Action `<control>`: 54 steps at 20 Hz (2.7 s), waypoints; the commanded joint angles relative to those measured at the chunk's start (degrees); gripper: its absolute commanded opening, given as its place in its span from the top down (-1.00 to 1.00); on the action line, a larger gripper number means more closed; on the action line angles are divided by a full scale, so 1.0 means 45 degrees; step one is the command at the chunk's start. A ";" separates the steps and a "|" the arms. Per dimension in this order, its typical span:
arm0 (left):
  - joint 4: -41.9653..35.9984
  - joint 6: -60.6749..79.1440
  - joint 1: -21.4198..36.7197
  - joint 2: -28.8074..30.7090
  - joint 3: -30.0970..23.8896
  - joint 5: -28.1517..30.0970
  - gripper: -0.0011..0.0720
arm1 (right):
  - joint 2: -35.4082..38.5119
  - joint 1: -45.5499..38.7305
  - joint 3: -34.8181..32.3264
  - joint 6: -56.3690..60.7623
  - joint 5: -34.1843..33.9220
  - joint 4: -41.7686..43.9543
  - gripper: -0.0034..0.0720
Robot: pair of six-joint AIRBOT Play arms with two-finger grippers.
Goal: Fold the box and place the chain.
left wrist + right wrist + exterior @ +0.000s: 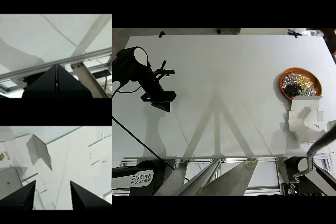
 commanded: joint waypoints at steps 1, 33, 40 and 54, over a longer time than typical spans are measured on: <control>-0.0005 0.0000 0.0005 0.0005 -0.0005 0.0005 0.95 | -0.1209 -0.0452 0.0015 -0.0573 -0.0393 -0.0257 -0.38; 0.0049 0.3123 0.0005 0.0005 0.0000 0.0010 0.95 | 0.0971 1.0049 -0.3871 -0.3366 -0.5382 1.0831 0.90; -0.0675 0.4891 0.0005 0.0005 -0.0005 0.0821 0.95 | 0.0534 1.2512 -0.3876 -0.2803 -0.6154 1.0836 0.90; -0.8898 1.2871 -0.0005 -0.1282 -0.2448 0.2851 -0.40 | 0.0311 1.2978 -0.3871 -0.2759 -0.6334 1.0860 0.89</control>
